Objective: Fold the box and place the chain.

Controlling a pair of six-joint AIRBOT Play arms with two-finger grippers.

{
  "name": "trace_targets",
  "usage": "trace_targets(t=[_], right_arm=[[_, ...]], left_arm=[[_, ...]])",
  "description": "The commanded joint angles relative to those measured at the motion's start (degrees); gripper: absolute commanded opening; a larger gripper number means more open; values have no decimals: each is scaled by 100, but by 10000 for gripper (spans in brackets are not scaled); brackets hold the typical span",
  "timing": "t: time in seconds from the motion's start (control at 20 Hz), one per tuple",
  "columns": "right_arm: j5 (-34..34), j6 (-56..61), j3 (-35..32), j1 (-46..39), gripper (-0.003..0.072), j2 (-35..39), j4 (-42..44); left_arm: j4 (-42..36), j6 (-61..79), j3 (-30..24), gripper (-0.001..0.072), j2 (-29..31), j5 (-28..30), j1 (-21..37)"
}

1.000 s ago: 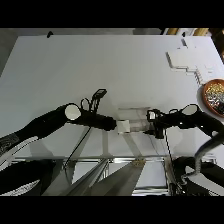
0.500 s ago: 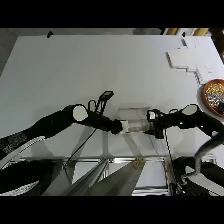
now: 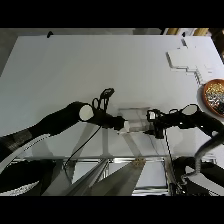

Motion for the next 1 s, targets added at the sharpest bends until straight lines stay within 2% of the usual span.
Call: trace_targets(t=[0.0,0.15,0.35,0.5,0.6,0.65,0.95], right_arm=[[0,2,4,0,398,4,2],[0,2,4,0,398,4,2],[0,2,4,0,398,4,2],[0,2,4,0,398,4,2],[0,2,4,0,398,4,2],[0,2,4,0,398,4,2],[0,2,4,0,398,4,2]], left_arm=[[415,-793,310,415,-284,-166,-175],[1119,-1805,442,412,-413,-317,-286],[2022,-2835,938,410,-691,-1169,-442],[2184,-3224,1534,399,-1084,-1641,-605],[2186,-3379,1869,342,-1342,-1862,-640],[2186,-3536,1974,340,-1436,-1971,-640],[2288,-4509,2011,310,-1526,-1749,-638]])
